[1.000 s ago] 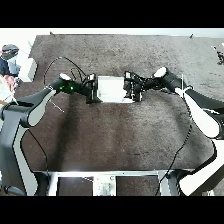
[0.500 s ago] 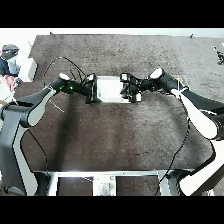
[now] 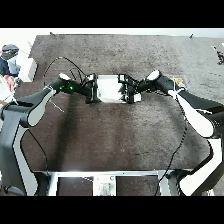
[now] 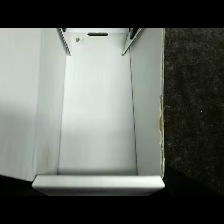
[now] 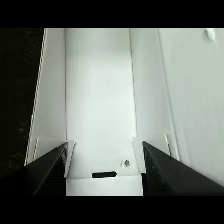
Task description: Fold the box and place the chain.
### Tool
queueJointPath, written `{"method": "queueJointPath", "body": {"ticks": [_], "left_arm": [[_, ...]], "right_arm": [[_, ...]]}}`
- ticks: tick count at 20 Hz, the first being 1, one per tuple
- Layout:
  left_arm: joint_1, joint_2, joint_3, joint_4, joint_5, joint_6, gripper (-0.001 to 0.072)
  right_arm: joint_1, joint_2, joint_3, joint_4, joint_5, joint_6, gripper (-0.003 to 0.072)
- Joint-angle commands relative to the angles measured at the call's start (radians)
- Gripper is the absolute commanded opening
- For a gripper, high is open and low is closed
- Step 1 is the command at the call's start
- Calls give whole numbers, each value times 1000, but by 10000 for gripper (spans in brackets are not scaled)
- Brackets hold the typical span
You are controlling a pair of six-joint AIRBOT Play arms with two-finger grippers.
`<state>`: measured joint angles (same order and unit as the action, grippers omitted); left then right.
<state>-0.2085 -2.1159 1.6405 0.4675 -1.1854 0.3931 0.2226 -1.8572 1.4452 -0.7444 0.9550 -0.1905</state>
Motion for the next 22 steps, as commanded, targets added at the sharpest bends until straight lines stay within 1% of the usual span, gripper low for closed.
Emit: {"method": "queueJointPath", "body": {"ticks": [1, 2, 3, 4, 5, 6, 7, 9, 11, 14, 15, 17, 20, 22], "left_arm": [[0, 0, 1, 0, 0, 0, 485], [0, 0, 0, 0, 0, 0, 485], [0, -1, 0, 0, 0, 0, 485], [0, 0, 1, 0, 0, 0, 485], [0, -1, 0, 0, 0, 0, 485], [0, -1, 1, 0, 0, 0, 485], [0, 0, 0, 0, 0, 0, 485], [0, -1, 0, 0, 0, 0, 485], [0, -1, 0, 0, 0, 0, 485], [0, -1, 0, 0, 0, 0, 485], [0, -1, 0, 0, 0, 0, 485], [0, -1, 0, -1, 0, 0, 485], [0, -1, 1, -1, 0, 0, 485], [0, -1, 0, -1, 0, 0, 485]], "right_arm": [[0, -4, 0, 0, -3, 0, 574], [0, -4, 0, 0, -3, 0, 573], [-1, -3, 0, 0, -2, 3, 530], [-2, -2, 0, -9, 3, 21, 414], [-6, 4, 1, -36, 10, 79, 394], [-10, 12, 1, -77, 23, 151, 207], [-16, 27, 1, -138, 41, 241, 89], [-31, 67, 1, -222, 76, 410, 90], [-55, 114, 1, -232, 107, 547, 90], [-135, 183, 1, -218, 133, 911, 89], [-176, 197, 1, -212, 150, 1015, 8], [-269, 200, -4, -196, 192, 1174, 11], [-388, 200, -87, -68, 180, 1197, 11], [-409, 199, -149, -57, 120, 1197, 11]]}}
